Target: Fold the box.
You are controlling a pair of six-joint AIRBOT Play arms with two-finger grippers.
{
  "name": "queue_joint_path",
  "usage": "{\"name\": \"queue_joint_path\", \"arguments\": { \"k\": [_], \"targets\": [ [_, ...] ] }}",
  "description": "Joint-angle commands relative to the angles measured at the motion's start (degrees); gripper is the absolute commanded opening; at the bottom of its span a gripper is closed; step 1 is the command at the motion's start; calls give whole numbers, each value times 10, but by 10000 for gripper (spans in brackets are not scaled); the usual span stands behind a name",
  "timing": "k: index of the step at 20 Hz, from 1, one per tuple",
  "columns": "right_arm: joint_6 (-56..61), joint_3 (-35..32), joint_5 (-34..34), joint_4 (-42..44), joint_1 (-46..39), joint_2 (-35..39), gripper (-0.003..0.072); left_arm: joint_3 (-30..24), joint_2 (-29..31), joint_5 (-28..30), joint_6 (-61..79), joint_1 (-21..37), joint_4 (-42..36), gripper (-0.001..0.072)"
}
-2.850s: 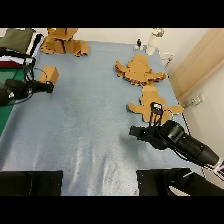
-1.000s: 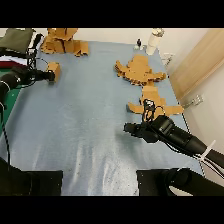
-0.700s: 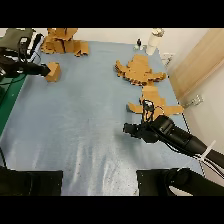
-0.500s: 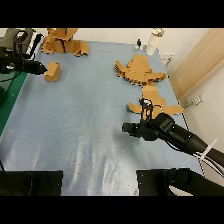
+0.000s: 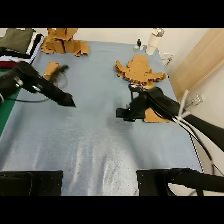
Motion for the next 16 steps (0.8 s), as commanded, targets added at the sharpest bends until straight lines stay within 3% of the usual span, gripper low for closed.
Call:
{"name": "queue_joint_path", "arguments": {
  "k": [1, 4, 16],
  "targets": [
    [-68, 98, -52, 33, -8, -105, 2, -52, 17, 76, -74, -110, 3, 8],
    [-72, 118, -57, 35, -8, -133, 2, -52, 17, 106, -105, -135, 4, 8],
    [-71, 118, -59, 33, -9, -131, 2, -52, 17, 80, -115, -135, 3, 13]
  ]
}}
